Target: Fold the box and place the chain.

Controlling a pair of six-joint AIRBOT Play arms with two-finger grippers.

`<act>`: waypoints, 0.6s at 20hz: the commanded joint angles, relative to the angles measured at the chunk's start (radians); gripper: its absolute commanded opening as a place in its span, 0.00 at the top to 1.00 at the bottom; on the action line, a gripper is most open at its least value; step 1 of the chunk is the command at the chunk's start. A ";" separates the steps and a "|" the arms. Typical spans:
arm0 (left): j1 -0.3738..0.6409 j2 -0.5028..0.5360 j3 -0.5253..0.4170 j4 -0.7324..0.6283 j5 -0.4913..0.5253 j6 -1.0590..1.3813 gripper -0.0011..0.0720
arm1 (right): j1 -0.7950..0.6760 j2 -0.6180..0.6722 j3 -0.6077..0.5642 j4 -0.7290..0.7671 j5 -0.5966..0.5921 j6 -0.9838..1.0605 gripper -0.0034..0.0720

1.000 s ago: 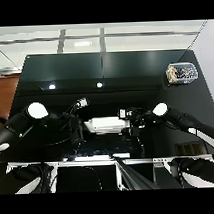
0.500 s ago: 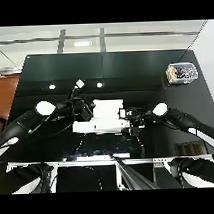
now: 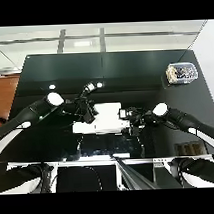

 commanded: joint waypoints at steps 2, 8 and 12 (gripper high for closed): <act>0.064 0.120 0.067 0.100 -0.094 -0.059 0.96 | 0.001 -0.001 -0.001 0.001 -0.001 0.002 0.56; 0.199 0.391 -0.146 0.100 -0.177 0.104 0.95 | 0.001 -0.001 -0.001 0.001 -0.001 0.002 0.56; 0.169 0.347 -0.240 0.109 -0.106 0.297 0.02 | 0.001 -0.001 -0.001 0.001 0.000 0.002 0.56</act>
